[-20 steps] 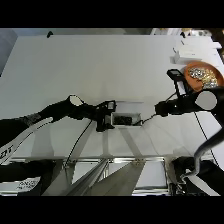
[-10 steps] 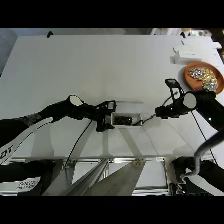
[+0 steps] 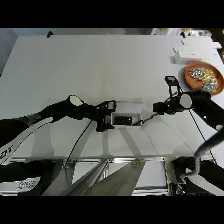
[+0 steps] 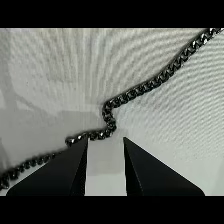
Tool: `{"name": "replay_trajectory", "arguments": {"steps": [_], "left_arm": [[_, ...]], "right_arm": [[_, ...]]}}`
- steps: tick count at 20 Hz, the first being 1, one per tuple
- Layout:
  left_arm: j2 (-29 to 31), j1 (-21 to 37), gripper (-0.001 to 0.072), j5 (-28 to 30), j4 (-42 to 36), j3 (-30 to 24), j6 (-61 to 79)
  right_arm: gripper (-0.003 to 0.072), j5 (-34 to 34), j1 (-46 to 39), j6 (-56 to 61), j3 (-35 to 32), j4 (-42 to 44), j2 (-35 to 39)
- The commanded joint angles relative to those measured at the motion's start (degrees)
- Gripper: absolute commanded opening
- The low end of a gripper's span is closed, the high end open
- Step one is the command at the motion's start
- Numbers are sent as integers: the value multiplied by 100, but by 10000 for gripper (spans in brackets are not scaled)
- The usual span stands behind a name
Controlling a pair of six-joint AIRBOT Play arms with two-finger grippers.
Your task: Fold the box and place the chain.
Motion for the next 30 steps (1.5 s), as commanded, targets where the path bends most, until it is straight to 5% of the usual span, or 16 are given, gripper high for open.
{"name": "replay_trajectory", "arguments": {"steps": [1,28,30], "left_arm": [[4,0,271,0,2,0,2],[4,0,271,0,2,0,0],[4,0,271,2,2,0,2]], "right_arm": [[219,-125,-2,48,-2,-22,-42],[169,-374,-2,162,-125,-26,-603],[101,-332,0,92,-125,7,-688]]}}
